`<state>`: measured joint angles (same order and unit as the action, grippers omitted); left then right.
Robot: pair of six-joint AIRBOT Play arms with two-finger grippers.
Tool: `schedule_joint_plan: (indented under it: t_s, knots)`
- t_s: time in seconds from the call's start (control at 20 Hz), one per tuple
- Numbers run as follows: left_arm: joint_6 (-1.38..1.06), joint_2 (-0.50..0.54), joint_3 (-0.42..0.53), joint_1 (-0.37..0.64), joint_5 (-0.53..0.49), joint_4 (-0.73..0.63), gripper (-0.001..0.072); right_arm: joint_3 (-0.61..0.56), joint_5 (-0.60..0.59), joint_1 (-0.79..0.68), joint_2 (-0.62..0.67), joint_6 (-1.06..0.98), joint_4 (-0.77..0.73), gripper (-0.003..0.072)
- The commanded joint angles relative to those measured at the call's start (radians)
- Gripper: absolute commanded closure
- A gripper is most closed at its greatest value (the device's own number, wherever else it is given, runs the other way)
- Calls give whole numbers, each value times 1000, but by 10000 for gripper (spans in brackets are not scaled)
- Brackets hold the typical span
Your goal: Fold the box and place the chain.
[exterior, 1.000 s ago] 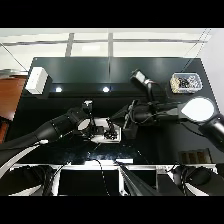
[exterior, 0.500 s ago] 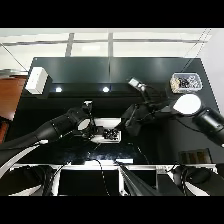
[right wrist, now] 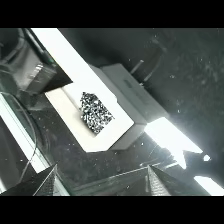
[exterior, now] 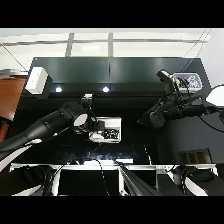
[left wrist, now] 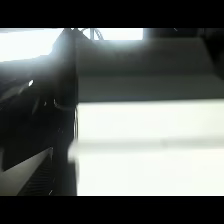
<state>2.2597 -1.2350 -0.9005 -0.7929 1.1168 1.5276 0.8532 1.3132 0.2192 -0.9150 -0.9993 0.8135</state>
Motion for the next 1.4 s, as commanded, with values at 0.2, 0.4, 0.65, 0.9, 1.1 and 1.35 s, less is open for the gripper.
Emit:
schedule_joint_plan:
  t_s: [0.2,0.4,0.65,0.9,1.1,1.35]
  knots:
    - [-291,399,47,16,218,169,13,56,-87,32,-32,-200,0,-13]
    - [-387,605,200,322,181,24,11,245,-112,178,-256,-218,100,-14]
    - [-619,605,303,578,124,-354,12,374,-122,330,-495,-134,187,-13]
    - [-640,604,372,577,117,-354,12,375,-117,384,-534,-89,187,-13]
    - [-641,603,402,577,113,-354,12,397,-64,384,-534,-44,173,-13]
    - [-640,603,402,577,85,-359,12,405,65,393,-534,81,156,-13]
